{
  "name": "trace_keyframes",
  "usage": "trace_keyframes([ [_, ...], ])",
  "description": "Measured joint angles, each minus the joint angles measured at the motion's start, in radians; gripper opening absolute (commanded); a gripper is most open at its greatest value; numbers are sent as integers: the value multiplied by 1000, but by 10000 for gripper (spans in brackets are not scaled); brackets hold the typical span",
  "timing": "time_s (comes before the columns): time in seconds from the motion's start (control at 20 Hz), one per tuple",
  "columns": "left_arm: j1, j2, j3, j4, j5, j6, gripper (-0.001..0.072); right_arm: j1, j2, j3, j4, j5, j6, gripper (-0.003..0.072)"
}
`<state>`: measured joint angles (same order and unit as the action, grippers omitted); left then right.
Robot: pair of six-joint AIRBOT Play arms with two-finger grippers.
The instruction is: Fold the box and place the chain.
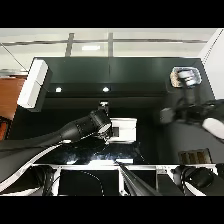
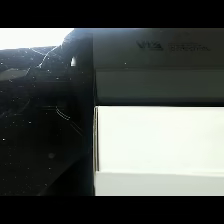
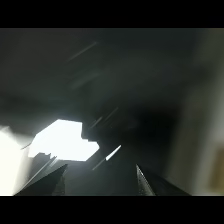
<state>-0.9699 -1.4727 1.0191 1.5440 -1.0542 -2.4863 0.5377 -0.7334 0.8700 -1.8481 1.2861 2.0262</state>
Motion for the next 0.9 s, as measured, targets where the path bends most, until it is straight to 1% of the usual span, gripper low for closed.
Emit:
trace_keyframes([
  [0.05,0,0,0,0,0,0,31,-56,16,-12,-62,-29,-6,498],
  [0.1,0,0,0,0,0,0,31,-122,24,-29,-111,-83,-8,531],
  [0.15,0,0,0,0,1,0,31,-202,23,-52,-150,-147,-6,704],
  [0.2,0,0,0,2,1,0,31,-284,12,-72,-167,-209,3,709],
  [0.3,0,0,0,3,2,0,31,-450,-48,-100,-133,-332,11,709],
  [0.35,0,0,0,5,2,0,31,-525,-96,-101,-85,-406,-8,708],
  [0.4,0,0,0,7,2,0,31,-583,-148,-86,-30,-455,-35,708],
  [0.45,0,0,0,7,1,0,31,-631,-214,-51,26,-514,-61,708],
  [0.55,0,0,0,8,1,0,31,-692,-367,72,109,-552,-94,706],
  [0.6,0,0,0,9,1,0,31,-712,-459,161,138,-552,-105,706],
  [0.65,0,0,0,10,0,0,31,-726,-549,256,157,-533,-113,703],
  [0.85,0,0,0,11,-2,-1,31,-755,-903,657,201,-395,-132,698],
  [0.9,0,0,0,11,-2,-1,31,-759,-975,741,210,-368,-135,661],
])
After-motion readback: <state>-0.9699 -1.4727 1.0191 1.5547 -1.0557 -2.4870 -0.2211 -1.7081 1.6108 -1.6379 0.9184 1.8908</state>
